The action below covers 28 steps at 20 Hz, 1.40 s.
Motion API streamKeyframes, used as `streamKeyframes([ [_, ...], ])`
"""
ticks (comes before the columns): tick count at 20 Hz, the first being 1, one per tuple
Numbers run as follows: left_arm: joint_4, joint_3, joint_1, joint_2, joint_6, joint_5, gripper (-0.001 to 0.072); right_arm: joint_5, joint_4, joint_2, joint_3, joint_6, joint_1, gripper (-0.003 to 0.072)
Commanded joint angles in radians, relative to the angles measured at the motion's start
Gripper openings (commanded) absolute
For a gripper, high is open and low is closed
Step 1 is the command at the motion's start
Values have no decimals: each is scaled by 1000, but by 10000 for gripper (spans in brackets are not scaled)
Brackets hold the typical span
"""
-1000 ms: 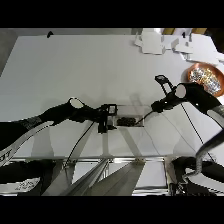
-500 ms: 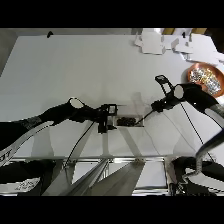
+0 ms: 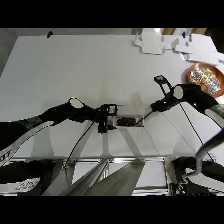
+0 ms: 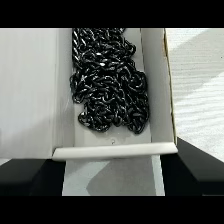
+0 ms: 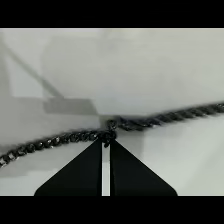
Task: Fold the box and place the chain.
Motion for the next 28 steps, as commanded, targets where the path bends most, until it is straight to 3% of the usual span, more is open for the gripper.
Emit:
streamKeyframes([
  [1, 0, 0, 1, 0, 0, 0, 209, 62, 23, 103, 1, -6, 2, 12],
  [8, 0, 0, 1, 0, 0, -3, 209, 241, 182, 395, 1, -52, 99, 12],
  [13, 0, 0, 1, 0, 0, -7, 209, 259, 384, 518, 1, -52, 216, 12],
  [19, 0, 0, 1, 0, 0, -7, 209, 201, 509, 533, 1, -51, 321, 12],
  [26, 0, 0, 1, 0, 0, -7, 209, 69, 491, 468, -6, -49, 385, 15],
  [28, 0, 0, 0, 0, 0, -7, 209, 69, 464, 409, -6, -51, 385, 91],
])
